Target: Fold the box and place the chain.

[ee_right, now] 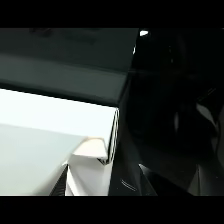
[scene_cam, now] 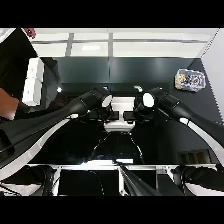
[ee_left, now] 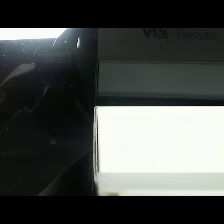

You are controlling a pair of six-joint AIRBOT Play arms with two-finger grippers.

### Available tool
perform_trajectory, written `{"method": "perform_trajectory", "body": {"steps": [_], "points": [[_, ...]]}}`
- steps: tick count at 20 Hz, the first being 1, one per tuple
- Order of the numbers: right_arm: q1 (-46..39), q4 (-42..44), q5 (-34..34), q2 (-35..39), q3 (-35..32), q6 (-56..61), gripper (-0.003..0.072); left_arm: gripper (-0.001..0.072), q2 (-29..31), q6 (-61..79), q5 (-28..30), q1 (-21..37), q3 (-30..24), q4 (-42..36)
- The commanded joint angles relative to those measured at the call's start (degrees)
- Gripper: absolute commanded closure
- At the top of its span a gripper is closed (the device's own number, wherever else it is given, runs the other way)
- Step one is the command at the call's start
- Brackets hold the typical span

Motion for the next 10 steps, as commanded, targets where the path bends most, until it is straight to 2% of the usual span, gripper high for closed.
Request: {"method": "perform_trajectory", "body": {"steps": [1, 10], "points": [[0.96, -2.03, -0.17, -0.11, 0.50, 3.96, 0.0214, 0.0684, 0.04, 0.04, 0.04, 0.00, 0.04, 0.17], [1.22, -3.48, 1.03, -1.92, 1.33, 5.90, 0.0215, 0.0683, 0.04, 0.04, -0.17, 0.00, 0.04, 0.83]]}}
